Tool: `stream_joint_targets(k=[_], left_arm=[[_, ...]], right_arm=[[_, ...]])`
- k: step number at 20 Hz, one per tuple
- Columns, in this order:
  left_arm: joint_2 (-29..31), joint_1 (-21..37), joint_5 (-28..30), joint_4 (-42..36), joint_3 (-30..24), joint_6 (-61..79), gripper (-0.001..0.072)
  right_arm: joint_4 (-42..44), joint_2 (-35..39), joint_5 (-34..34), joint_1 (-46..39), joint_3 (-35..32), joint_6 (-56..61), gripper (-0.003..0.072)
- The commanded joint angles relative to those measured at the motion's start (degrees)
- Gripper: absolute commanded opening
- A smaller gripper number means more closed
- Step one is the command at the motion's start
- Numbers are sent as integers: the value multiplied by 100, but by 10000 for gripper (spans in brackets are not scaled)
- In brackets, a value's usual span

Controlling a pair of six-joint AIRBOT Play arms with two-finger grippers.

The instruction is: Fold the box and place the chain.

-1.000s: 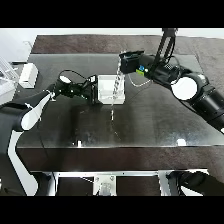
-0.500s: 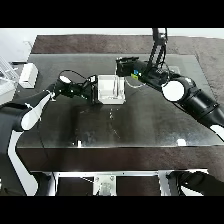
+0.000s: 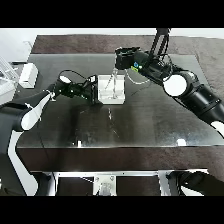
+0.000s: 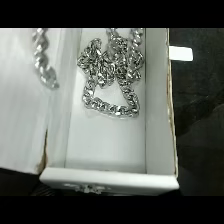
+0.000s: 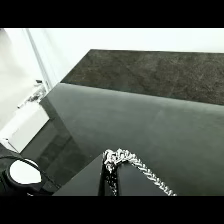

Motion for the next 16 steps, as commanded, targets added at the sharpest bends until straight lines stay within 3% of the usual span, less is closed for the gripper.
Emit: stream_joint_targets(k=[1, 10, 16], left_arm=[[0, -2, 0, 0, -2, 0, 519], [0, -2, 2, 2, -2, 0, 519], [0, -2, 2, 2, -2, 0, 519]], right_arm=[[33, -164, 26, 4, -186, 4, 5], [35, -1537, -4, -4, -352, 4, 4], [33, -1681, 323, -7, -474, 4, 5]])
